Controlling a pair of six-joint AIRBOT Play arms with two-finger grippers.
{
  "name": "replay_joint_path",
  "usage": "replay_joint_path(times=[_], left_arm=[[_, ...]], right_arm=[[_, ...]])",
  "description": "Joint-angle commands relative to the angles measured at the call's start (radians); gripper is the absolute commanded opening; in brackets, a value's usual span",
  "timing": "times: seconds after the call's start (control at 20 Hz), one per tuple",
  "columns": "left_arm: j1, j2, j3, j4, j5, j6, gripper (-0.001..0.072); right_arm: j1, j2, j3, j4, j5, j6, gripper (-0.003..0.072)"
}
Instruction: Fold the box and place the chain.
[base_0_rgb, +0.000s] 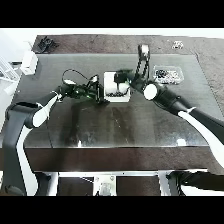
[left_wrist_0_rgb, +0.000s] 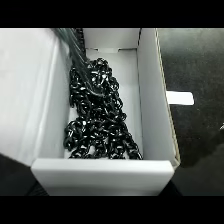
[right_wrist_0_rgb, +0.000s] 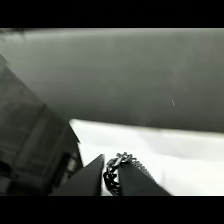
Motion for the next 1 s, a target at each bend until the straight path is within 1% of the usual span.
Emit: replay_joint_path(times=[0.0,0.1,0.25,0.4,0.55,0.65,0.75,0.85,0.95], left_arm=[[0.000,0.000,0.001,0.000,0.000,0.000,0.0477],[0.000,0.000,0.001,0.000,0.000,0.000,0.0477],[0.000,0.000,0.001,0.000,0.000,0.000,0.0477],[0.000,0.000,0.001,0.000,0.000,0.000,0.0477],[0.000,0.000,0.001,0.000,0.000,0.000,0.0477],[0.000,0.000,0.001,0.000,0.000,0.000,0.0477],[0.000,0.000,0.001,0.000,0.000,0.000,0.0477],[0.000,0.000,0.001,0.000,0.000,0.000,0.0477],[0.000,0.000,0.001,0.000,0.000,0.000,0.0477]], right_arm=[[-0.004,-0.060,-0.044,-0.003,0.021,0.038,0.0527],[-0.008,-0.042,-0.042,-0.005,0.016,-0.014,0.0510],[-0.060,0.008,-0.042,-0.005,0.021,-0.085,0.0516],[-0.196,0.048,-0.061,-0.011,0.031,-0.084,0.0516],[-0.345,0.044,-0.102,-0.001,0.030,-0.062,0.0516],[-0.428,0.018,-0.113,-0.001,0.030,-0.020,0.0516],[-0.472,-0.031,-0.112,0.000,0.010,-0.006,0.0515],[-0.489,-0.099,-0.103,0.000,-0.020,0.029,0.0516],[-0.489,-0.173,-0.060,0.000,-0.016,0.040,0.0515]])
